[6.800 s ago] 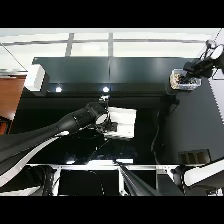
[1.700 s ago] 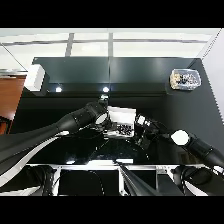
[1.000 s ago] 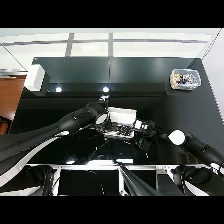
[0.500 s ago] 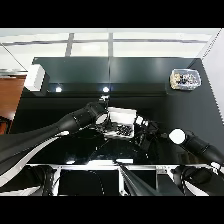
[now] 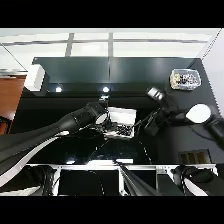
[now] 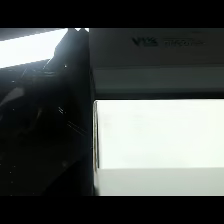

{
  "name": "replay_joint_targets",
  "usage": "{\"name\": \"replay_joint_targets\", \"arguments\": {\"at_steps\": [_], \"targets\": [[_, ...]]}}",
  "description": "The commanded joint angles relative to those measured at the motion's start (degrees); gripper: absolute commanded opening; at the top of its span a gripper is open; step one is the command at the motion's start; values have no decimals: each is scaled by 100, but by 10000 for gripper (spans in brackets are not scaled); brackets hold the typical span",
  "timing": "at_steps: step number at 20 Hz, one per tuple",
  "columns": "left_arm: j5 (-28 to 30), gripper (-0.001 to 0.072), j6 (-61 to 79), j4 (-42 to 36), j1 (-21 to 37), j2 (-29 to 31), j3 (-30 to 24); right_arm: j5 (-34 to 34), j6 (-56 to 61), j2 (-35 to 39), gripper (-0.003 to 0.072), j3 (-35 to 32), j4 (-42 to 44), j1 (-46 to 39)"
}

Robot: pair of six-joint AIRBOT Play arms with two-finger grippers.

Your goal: Fold the box and place the chain.

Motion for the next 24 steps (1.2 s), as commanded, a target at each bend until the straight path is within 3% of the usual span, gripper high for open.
{"name": "replay_joint_targets", "arguments": {"at_steps": [1,5,9,13,16,17,18,20,24], "targets": [[-7,28,7,15,2,-2,4,1292,459,42,13,1021,710,-341],[-9,28,7,13,2,-2,4,1263,120,42,13,1388,2474,-341],[-9,28,7,15,2,-2,4,817,208,35,13,1239,2050,-339],[-7,28,7,15,2,-2,4,479,326,28,14,549,2068,-260],[-4,29,7,15,2,-2,4,-153,407,24,16,-87,2055,52],[-2,29,7,15,2,-2,4,-391,439,24,115,-256,2037,166],[-4,28,7,15,2,-2,4,-553,442,24,351,-326,1987,214],[-7,29,7,15,2,-2,4,-562,442,37,384,-264,1733,85],[-2,28,7,13,2,-2,4,275,682,98,384,98,162,-831]]}}
